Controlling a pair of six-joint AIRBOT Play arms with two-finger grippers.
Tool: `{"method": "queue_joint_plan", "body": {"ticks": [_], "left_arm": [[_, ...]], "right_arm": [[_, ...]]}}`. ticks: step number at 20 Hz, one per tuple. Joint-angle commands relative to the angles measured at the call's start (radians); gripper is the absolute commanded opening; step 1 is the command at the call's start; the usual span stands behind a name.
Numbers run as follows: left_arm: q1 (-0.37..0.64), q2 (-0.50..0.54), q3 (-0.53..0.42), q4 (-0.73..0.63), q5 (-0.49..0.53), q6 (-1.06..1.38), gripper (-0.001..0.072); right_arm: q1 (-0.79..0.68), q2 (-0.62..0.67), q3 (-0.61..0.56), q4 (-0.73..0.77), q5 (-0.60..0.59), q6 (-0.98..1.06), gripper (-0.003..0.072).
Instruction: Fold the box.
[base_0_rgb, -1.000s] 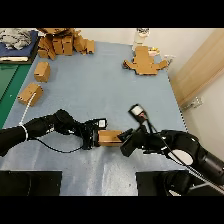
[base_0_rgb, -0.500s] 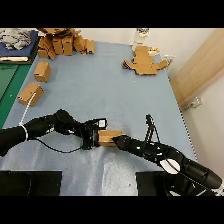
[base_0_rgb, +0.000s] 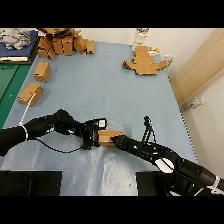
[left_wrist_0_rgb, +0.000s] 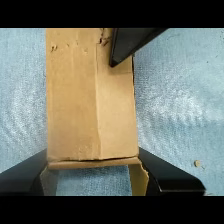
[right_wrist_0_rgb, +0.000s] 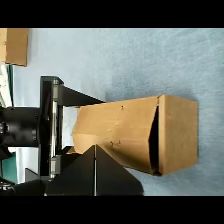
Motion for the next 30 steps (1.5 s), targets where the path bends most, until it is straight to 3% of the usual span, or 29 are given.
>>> {"method": "queue_joint_plan", "body": {"ticks": [1, 10, 14, 18, 23, 30], "left_arm": [[0.0, 0.0, 0.001, 0.0, 0.0, 0.0, 0.047], [0.0, 0.0, 0.001, 0.0, 0.0, 0.0, 0.047], [0.0, 0.0, 0.001, 0.0, 0.0, 0.0, 0.0471], [0.0, 0.0, 0.001, 0.0, 0.0, 0.0, 0.047], [0.0, 0.0, 0.001, -0.015, 0.001, 0.0, 0.047], [0.002, 0.059, 0.001, -0.015, 0.015, -0.119, 0.047]], "right_arm": [[0.003, -0.014, -0.001, 0.003, 0.031, 0.002, 0.0003], [0.003, -0.038, 0.0, -0.003, 0.033, -0.002, 0.0002], [0.002, 0.077, 0.004, -0.072, 0.055, -0.001, 0.0003], [-0.11, 0.18, 0.003, -0.15, 0.113, -0.001, 0.0003], [-0.259, 0.189, 0.004, -0.157, 0.119, -0.001, 0.0004], [-0.279, 0.189, 0.003, -0.181, 0.136, -0.002, 0.0004]]}}
